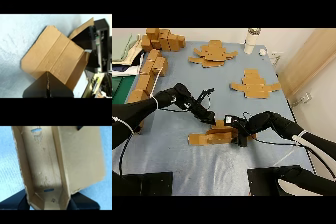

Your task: Fold the box.

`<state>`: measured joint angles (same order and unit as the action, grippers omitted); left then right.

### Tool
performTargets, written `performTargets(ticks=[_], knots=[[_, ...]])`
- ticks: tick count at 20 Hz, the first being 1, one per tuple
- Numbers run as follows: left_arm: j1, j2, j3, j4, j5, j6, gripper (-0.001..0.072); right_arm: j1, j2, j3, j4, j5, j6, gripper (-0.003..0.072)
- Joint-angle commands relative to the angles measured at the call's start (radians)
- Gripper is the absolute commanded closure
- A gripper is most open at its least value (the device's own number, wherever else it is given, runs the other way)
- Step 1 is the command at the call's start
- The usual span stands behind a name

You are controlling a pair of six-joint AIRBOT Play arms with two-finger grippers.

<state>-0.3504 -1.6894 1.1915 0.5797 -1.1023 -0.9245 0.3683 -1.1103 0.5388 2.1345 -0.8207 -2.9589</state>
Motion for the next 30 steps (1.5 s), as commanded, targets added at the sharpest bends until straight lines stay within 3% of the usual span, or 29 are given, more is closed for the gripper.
performTargets(ticks=[1, 5, 8, 10, 15, 19, 20, 21, 24, 30], knots=[[-0.010, -0.004, 0.002, 0.020, 0.005, 0.024, 0.0697, 0.000, 0.000, 0.000, 0.000, 0.000, 0.000, 0.0150], [-0.003, 0.014, 0.002, -0.058, 0.013, 0.238, 0.0698, 0.000, 0.000, 0.000, 0.000, 0.000, 0.000, 0.0150], [0.008, 0.111, -0.003, -0.039, 0.009, 0.453, 0.0700, 0.000, 0.000, 0.000, 0.000, 0.000, 0.000, 0.0150], [0.001, 0.199, -0.042, 0.007, 0.062, 0.534, 0.0701, 0.000, 0.000, 0.000, 0.000, 0.000, 0.000, 0.0150], [-0.067, 0.414, -0.263, 0.064, 0.236, 0.793, 0.0701, 0.000, 0.000, 0.000, 0.000, 0.000, 0.000, 0.0150], [-0.063, 0.509, -0.465, -0.024, 0.303, 1.158, 0.0689, 0.000, 0.000, 0.000, 0.000, 0.000, 0.000, 0.0150], [-0.060, 0.516, -0.499, -0.028, 0.311, 1.199, 0.0404, 0.000, 0.000, 0.000, 0.000, 0.000, 0.000, 0.0150], [-0.054, 0.519, -0.531, -0.034, 0.337, 1.213, 0.0028, 0.000, 0.000, 0.000, 0.000, 0.000, 0.000, 0.0150], [-0.030, 0.519, -0.578, -0.033, 0.399, 1.231, 0.0007, 0.000, 0.000, 0.000, 0.000, 0.000, 0.000, 0.0150], [-0.055, 0.513, -0.581, -0.059, 0.394, 1.220, 0.0008, 0.000, 0.000, 0.000, 0.000, 0.000, 0.000, 0.0150]])
